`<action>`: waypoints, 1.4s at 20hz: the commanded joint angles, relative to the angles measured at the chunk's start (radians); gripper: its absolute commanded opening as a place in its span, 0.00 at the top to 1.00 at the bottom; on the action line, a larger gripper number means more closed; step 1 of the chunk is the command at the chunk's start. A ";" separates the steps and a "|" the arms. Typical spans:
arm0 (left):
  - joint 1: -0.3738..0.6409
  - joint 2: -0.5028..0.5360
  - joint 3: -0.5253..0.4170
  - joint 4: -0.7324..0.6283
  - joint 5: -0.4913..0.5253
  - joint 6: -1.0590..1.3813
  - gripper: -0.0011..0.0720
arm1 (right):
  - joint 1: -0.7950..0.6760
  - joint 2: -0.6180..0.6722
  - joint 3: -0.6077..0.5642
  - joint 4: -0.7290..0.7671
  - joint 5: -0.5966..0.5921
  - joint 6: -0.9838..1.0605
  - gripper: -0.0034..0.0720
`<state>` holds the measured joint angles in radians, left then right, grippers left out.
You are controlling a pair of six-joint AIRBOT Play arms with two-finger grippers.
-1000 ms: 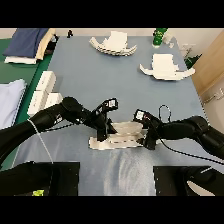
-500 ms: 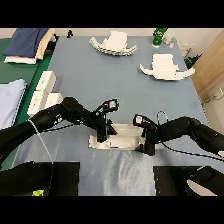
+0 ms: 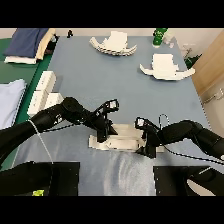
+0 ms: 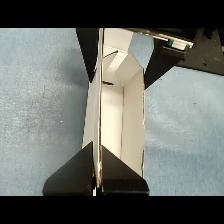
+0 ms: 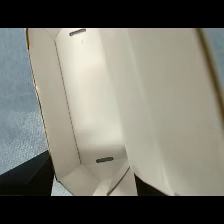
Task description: Fold the box.
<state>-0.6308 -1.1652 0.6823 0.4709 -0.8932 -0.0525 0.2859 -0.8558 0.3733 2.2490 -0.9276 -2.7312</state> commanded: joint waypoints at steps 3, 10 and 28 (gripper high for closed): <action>0.001 0.001 0.000 0.000 0.001 0.000 0.97 | 0.000 0.005 -0.002 -0.008 0.008 -0.012 0.02; 0.001 0.001 0.000 0.000 0.001 0.000 0.97 | 0.000 -0.001 -0.052 0.038 0.032 -0.225 0.02; 0.001 0.001 0.000 0.000 0.001 0.000 0.97 | -0.003 -0.002 -0.078 0.029 0.130 -0.269 0.20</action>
